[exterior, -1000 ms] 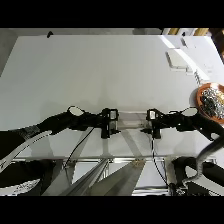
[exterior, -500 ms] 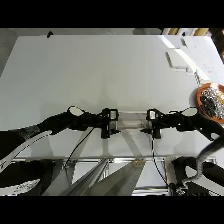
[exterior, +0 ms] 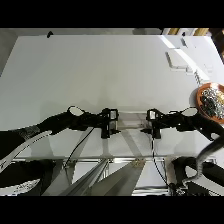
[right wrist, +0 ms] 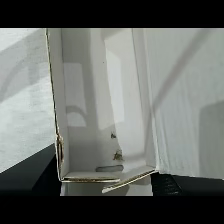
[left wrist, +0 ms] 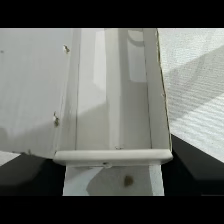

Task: Fold the box and place the chain.

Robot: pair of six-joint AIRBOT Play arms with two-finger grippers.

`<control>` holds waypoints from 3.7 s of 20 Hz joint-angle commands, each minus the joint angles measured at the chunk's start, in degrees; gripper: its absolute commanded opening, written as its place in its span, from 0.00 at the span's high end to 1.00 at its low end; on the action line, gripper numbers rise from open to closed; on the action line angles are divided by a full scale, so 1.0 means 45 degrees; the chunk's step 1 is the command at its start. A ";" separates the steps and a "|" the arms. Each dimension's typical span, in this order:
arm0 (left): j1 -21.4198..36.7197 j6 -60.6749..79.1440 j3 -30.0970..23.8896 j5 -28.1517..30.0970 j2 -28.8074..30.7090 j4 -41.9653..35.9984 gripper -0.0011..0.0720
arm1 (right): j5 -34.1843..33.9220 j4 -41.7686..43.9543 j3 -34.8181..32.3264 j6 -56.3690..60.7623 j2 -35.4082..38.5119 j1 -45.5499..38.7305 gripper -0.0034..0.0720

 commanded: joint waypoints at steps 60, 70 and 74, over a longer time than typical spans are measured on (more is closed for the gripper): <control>-0.0005 0.0005 0.0005 0.0000 0.0000 0.0000 0.70 | 0.0447 -0.5003 0.0461 0.3147 0.4211 0.0000 0.71; -0.0005 0.0000 0.0005 0.0005 0.0000 0.0000 0.70 | 0.0010 -0.2409 0.0131 0.1928 0.3351 0.0107 0.75; -0.0005 0.0005 0.0005 0.0005 0.0000 0.0000 0.70 | -0.0034 -0.2385 0.0131 0.1923 0.2477 0.1122 0.75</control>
